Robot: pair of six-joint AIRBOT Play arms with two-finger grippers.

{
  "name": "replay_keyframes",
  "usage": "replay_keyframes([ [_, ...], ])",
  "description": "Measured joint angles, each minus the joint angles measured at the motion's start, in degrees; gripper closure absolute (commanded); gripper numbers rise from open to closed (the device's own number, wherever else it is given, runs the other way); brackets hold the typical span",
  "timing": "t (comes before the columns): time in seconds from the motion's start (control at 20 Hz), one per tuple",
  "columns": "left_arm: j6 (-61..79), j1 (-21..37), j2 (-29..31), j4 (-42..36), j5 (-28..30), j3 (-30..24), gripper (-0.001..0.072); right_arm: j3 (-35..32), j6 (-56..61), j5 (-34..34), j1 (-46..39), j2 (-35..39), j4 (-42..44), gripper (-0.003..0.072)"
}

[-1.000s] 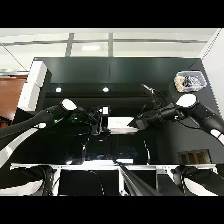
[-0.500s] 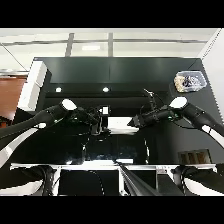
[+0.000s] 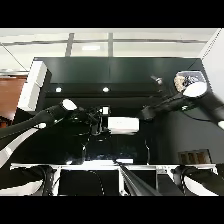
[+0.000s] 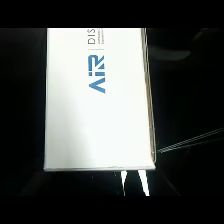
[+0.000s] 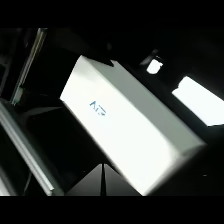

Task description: Fold the box and place the chain.

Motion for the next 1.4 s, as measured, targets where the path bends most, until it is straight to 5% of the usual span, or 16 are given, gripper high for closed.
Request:
replay_keyframes([
  [0.45,-16.06,-2.89,6.05,8.04,-5.27,7.28,0.0001,3.21,4.24,6.6,-14.38,11.06,-13.68,0.067],
  [0.85,-27.23,-9.66,-4.11,9.35,-5.16,19.43,-0.0001,1.42,4.83,4.11,-15.8,11.89,-12.81,0.067],
  [1.4,-31.87,-12.13,-8.5,12.7,-9.53,22.25,-0.0001,0.55,4.7,3.39,-15.89,11.91,-12.68,0.067],
])
